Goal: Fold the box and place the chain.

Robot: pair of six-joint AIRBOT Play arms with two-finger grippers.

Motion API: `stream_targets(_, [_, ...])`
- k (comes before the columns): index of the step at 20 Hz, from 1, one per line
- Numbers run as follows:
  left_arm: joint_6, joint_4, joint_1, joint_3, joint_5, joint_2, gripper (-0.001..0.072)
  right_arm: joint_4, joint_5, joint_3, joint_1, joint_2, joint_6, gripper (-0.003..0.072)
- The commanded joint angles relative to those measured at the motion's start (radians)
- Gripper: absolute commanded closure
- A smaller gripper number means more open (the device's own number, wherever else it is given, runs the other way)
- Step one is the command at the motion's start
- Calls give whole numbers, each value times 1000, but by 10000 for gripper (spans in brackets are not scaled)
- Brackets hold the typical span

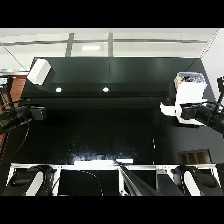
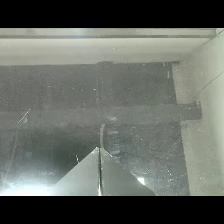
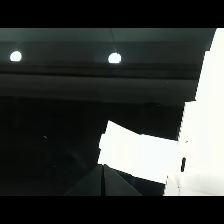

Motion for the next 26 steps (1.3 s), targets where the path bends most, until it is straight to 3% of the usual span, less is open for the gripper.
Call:
stream_targets(1, [0, 0, 0, 0, 0, 1, 682, 0, 0, 0, 0, 1, 0, 682])
stream_targets(18, [0, 0, 0, 0, 0, 1, 682, 5, -4, 0, 0, 1, 0, 682])
stream_targets(21, [0, -3, 0, 0, 62, 1, 682, 61, -119, -1, 0, 1, 2, 682])
stream_targets(24, [0, -23, 0, -3, 236, -9, 682, 184, -280, -1, 0, 1, 3, 682])
stream_targets(26, [0, -48, 0, -7, 358, -29, 682, 114, -505, -2, -6, -6, -2, 681])
